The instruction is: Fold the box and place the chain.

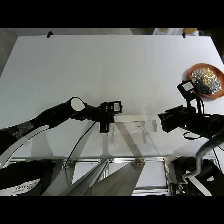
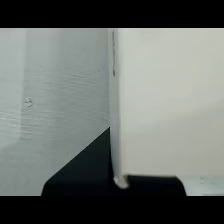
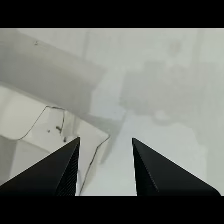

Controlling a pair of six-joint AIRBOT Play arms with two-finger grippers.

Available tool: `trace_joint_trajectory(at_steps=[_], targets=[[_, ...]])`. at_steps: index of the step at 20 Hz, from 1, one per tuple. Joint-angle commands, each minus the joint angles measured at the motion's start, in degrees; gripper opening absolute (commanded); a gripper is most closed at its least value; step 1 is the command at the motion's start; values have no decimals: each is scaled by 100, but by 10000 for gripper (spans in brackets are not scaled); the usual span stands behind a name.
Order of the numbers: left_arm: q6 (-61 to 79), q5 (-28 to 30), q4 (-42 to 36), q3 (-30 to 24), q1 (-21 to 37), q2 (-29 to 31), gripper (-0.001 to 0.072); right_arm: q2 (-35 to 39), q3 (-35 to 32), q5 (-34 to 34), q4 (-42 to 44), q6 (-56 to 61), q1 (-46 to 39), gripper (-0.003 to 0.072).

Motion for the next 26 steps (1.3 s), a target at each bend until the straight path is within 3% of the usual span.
trace_joint_trajectory(at_steps=[1,10,15,19,26], targets=[[17,87,7,-2,-9,-116,6,0,4,-9,7,0,-2,365],[479,72,50,33,0,-116,2,-2,4,-11,7,0,-2,364],[448,-490,704,579,46,-184,2,-2,4,-13,7,0,-2,361],[809,-901,544,597,28,-562,3,-2,4,-4,39,4,-2,360],[973,-905,258,597,28,-706,7,0,2,72,55,4,-2,360]])
